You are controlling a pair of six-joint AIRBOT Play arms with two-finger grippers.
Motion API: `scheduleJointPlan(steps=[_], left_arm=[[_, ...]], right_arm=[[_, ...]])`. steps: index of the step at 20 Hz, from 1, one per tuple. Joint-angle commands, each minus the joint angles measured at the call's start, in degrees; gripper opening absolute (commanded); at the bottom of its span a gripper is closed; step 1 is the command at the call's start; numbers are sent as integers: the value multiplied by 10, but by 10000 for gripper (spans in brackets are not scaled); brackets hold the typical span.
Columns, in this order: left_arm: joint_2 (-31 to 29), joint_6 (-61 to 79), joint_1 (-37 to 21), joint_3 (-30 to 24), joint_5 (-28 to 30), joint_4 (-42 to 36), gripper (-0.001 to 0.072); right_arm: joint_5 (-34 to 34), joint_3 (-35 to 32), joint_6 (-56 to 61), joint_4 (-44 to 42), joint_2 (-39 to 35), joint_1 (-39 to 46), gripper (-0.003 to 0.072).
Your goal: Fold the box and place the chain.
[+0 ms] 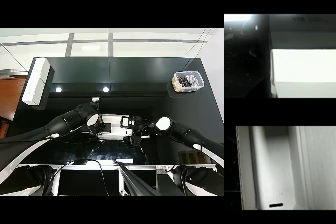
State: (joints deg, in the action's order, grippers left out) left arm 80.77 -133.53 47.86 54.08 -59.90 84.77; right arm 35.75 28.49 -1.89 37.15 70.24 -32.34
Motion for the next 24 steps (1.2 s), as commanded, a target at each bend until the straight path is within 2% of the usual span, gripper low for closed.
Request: scheduleJointPlan(steps=[1, 2, 3, 4, 8, 10, 11, 13, 17, 24], left_arm=[[0, 0, 1, 1, 5, -2, 71], [0, -12, 1, 1, 1, -2, 197], [0, -29, 1, 1, -2, -2, 352], [0, -35, 1, 1, -4, -2, 423], [0, -35, 1, 1, -6, 1, 422], [0, -35, 1, 1, 4, 0, 411], [0, -35, 1, 1, 14, 0, 365], [0, -35, 1, 1, 30, 0, 320], [0, -28, 1, 1, 29, 1, 36], [0, -17, 1, 1, 24, -7, 29]], right_arm=[[0, 0, 0, 0, 0, -1, 189], [0, 0, 0, -1, 0, -1, 188], [0, 0, 0, -1, 0, -1, 188], [0, 0, 0, 0, 0, -1, 188], [0, 0, 0, -1, 0, -1, 188], [0, 0, 0, -1, 0, -1, 188], [0, 0, 0, -1, 0, -1, 188], [0, 0, 0, -1, 0, -1, 188], [0, 0, 0, 0, 0, -1, 188], [0, 0, 0, 0, 0, -1, 188]])
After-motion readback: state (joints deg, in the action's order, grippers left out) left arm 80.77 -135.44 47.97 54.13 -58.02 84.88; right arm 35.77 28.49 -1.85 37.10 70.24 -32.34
